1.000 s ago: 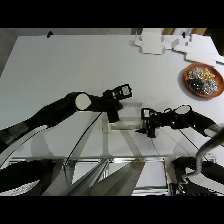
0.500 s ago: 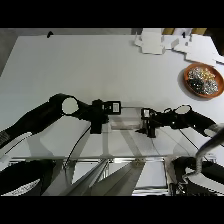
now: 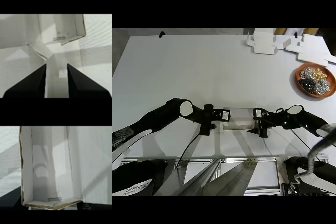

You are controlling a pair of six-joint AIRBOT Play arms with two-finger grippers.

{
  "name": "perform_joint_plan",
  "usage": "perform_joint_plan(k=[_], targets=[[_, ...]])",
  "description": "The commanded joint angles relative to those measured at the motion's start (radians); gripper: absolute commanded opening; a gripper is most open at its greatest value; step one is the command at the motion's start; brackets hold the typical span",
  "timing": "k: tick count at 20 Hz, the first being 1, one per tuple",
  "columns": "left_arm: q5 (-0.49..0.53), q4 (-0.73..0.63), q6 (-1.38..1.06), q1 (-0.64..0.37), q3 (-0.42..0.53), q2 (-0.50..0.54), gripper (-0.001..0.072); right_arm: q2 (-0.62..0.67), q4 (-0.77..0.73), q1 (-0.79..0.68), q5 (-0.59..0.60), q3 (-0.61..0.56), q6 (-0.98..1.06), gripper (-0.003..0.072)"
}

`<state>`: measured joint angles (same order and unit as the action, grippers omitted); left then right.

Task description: Fold the box and place the chain.

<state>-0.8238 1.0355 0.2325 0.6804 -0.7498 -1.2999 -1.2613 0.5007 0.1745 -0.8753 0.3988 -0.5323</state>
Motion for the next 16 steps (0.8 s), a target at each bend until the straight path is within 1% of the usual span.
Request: perform_joint_plan(k=[1, 4, 8, 10, 13, 16], targets=[[0.062, -0.016, -0.063, -0.001, 0.002, -0.007, 0.0294, 0.0, -0.001, 0.001, 0.0, 0.0, 0.0, 0.0466], [0.072, -0.082, -0.163, 0.024, 0.002, -0.013, 0.0292, 0.0, -0.001, 0.001, 0.0, 0.0, 0.0, 0.0466], [0.073, -0.109, -0.162, 0.04, 0.002, -0.041, 0.029, 0.0, 0.0, 0.001, 0.0, 0.0, 0.0, 0.0466], [0.072, -0.124, -0.162, 0.045, 0.002, -0.045, 0.027, 0.0, 0.0, 0.001, 0.0, 0.0, 0.0, 0.0466], [0.075, -0.159, -0.166, 0.053, 0.002, -0.045, 0.0269, 0.0, 0.0, 0.001, 0.0, 0.0, 0.0, 0.0466], [0.109, -0.183, -0.166, 0.053, 0.002, -0.045, 0.0262, 0.0, 0.0, 0.001, 0.0, 0.0, 0.0, 0.0466]])
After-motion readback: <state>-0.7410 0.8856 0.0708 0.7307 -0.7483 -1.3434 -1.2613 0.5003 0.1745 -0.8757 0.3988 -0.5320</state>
